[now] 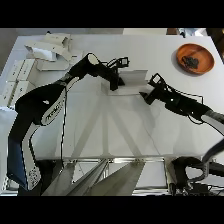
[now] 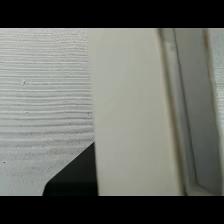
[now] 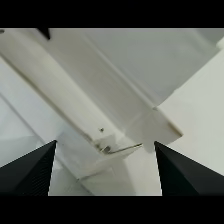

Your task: Fold the box and place the chain.

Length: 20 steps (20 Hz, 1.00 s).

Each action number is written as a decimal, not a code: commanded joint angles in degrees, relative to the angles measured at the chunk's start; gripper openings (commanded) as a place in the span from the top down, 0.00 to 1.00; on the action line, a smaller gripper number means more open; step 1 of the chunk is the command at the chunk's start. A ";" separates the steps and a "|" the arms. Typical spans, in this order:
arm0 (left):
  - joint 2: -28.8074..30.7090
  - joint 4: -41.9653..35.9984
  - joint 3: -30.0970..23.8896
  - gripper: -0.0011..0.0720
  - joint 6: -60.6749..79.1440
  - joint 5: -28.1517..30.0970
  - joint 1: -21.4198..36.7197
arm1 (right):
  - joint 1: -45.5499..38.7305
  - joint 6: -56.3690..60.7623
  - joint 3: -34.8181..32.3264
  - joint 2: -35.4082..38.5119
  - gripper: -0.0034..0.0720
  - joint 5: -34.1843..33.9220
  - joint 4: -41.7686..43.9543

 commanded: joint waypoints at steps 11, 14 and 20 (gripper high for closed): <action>-0.04 -0.02 0.00 0.97 0.02 -0.20 -0.04 | -3.65 9.62 4.81 -0.04 0.03 3.02 -18.82; -0.04 -0.02 0.02 0.97 0.02 -0.20 -0.04 | -6.01 19.41 6.95 -0.61 0.03 11.13 -31.12; -0.04 -0.02 0.00 0.97 0.02 -0.20 -0.04 | -8.59 22.05 12.90 -4.66 0.03 15.76 -36.13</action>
